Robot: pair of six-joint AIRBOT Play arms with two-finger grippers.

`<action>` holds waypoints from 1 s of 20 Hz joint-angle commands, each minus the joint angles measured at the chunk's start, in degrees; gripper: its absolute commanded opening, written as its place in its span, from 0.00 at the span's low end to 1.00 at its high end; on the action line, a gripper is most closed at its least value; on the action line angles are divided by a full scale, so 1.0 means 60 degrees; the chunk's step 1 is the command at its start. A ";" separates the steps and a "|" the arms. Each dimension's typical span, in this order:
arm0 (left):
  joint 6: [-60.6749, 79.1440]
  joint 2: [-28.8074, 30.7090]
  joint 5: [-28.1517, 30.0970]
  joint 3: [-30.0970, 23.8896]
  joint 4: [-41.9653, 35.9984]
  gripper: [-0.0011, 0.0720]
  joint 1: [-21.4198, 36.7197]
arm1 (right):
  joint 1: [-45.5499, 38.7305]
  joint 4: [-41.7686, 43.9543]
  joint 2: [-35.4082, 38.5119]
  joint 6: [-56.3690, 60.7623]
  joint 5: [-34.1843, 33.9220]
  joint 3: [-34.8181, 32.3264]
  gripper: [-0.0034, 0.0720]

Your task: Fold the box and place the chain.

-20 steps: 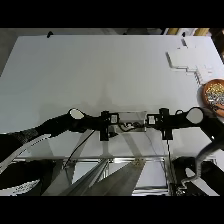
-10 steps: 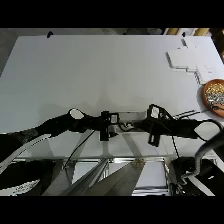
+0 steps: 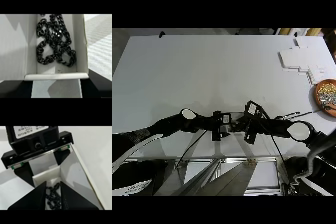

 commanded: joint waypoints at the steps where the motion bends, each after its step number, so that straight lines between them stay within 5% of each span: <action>1: 0.0000 0.0004 0.0000 -0.0004 0.0004 0.49 0.0000 | 0.0011 -0.1257 0.0550 0.0197 0.0189 0.0255 0.32; 5: 0.0000 0.0004 0.0000 -0.0004 0.0004 0.49 0.0000 | -0.2095 -0.3716 0.2393 0.0594 0.2499 0.0718 0.31; 8: 0.0000 0.0004 0.0000 -0.0004 0.0004 0.49 0.0000 | -0.4295 -0.4244 0.2954 0.0623 0.3126 0.0710 0.31; 13: 0.0000 0.0004 0.0000 -0.0004 0.0004 0.49 0.0000 | -0.5625 -0.4299 0.1938 -0.3435 0.3388 0.0240 0.31; 20: 0.0000 0.0004 0.0000 -0.0004 0.0004 0.49 0.0000 | -0.5337 -0.4258 0.0029 -0.5231 0.3027 -0.0550 0.31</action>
